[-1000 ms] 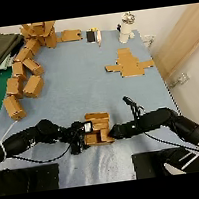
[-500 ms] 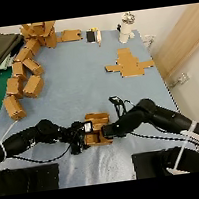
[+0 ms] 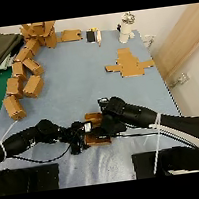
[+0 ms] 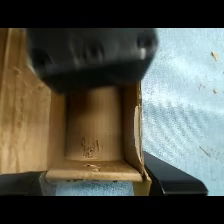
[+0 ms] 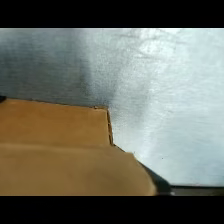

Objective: Fold the box.

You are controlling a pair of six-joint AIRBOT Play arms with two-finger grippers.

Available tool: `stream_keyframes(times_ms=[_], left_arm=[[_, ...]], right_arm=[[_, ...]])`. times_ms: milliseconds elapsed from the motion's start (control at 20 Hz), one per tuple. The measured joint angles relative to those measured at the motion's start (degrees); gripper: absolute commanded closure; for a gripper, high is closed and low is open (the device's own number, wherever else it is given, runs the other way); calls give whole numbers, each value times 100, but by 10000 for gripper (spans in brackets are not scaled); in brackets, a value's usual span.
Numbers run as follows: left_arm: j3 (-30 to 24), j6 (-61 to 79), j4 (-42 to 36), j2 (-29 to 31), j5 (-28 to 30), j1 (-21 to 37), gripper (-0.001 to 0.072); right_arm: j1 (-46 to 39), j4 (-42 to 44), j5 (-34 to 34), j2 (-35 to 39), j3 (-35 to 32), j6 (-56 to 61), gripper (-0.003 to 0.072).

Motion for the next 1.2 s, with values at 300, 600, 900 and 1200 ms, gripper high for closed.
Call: stream_keyframes(times_ms=[300,600,900,1200], left_arm=[[-2,-11,4,0,-26,0,102],[0,11,-4,0,15,0,102],[0,0,-4,0,7,0,103],[0,-2,-2,0,0,0,102]], right_arm=[[205,-170,-192,-225,140,125,645],[262,-61,-229,-260,186,105,343],[260,28,-234,-83,260,140,259],[251,-4,-459,857,271,466,265]])
